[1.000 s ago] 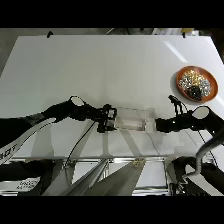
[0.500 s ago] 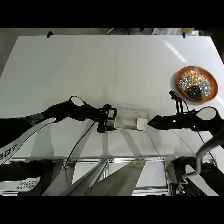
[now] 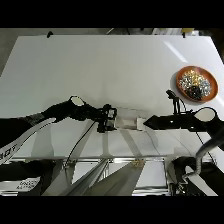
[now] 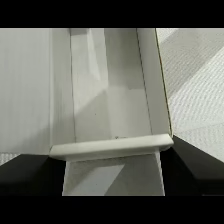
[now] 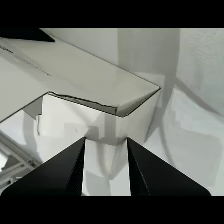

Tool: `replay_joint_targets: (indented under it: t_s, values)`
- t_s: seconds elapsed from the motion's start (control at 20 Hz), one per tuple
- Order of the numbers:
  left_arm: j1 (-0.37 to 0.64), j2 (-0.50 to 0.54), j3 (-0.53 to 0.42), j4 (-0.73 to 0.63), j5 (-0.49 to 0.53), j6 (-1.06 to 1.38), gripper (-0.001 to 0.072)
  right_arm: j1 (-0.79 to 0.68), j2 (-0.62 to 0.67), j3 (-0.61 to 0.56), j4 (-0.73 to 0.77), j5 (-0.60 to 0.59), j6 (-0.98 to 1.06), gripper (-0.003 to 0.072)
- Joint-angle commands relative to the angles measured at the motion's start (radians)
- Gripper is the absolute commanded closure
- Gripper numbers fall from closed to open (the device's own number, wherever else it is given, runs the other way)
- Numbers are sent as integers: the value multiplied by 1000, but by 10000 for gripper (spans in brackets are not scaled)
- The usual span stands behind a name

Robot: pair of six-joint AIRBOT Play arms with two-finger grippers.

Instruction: Fold the box and place the chain.

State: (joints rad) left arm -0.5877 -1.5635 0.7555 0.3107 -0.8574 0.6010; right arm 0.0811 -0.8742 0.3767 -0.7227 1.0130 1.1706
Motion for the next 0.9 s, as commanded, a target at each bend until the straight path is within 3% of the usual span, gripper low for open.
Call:
replay_joint_targets:
  t_s: [0.0,0.2,0.5,0.85]
  values:
    - [0,0,1,0,0,0,540,101,1,23,-96,-64,125,382]
    - [0,0,1,0,0,0,540,262,-18,109,-333,-108,484,380]
    - [0,0,1,0,0,0,540,439,-143,249,-634,-6,913,380]
    - [0,0,1,0,0,0,540,610,-287,392,-808,20,1237,382]
